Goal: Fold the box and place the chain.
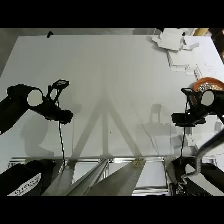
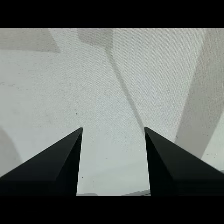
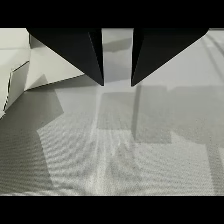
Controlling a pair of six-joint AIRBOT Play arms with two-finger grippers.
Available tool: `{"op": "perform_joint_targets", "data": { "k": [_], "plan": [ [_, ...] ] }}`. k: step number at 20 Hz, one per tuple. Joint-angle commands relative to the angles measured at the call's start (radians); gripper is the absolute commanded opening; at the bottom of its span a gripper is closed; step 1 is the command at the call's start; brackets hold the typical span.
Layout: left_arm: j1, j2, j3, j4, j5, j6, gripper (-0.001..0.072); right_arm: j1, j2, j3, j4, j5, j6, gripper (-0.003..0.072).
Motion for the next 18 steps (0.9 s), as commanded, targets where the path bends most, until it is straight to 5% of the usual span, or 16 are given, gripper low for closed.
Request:
{"op": "perform_joint_targets", "data": {
  "k": [1,6,12,16,18],
  "plan": [
    [0.001,0.000,0.000,0.000,0.000,0.000,0.0433,-0.001,0.001,0.000,0.000,0.000,0.000,0.0170],
    [0.001,0.000,0.000,0.000,0.000,0.000,0.0433,-0.001,0.001,0.000,0.000,-0.001,0.001,0.0170],
    [0.001,0.000,0.000,0.000,0.000,0.000,0.0433,-0.001,0.001,0.000,-0.041,-0.267,-0.019,0.0170],
    [0.001,0.000,0.000,0.000,0.000,0.000,0.0433,-0.086,0.001,0.008,-0.656,-0.209,-0.066,0.0178],
    [0.001,0.000,0.000,0.000,0.000,0.000,0.0433,-0.205,0.001,0.008,-0.779,-0.184,-0.063,0.0206]
  ]
}}
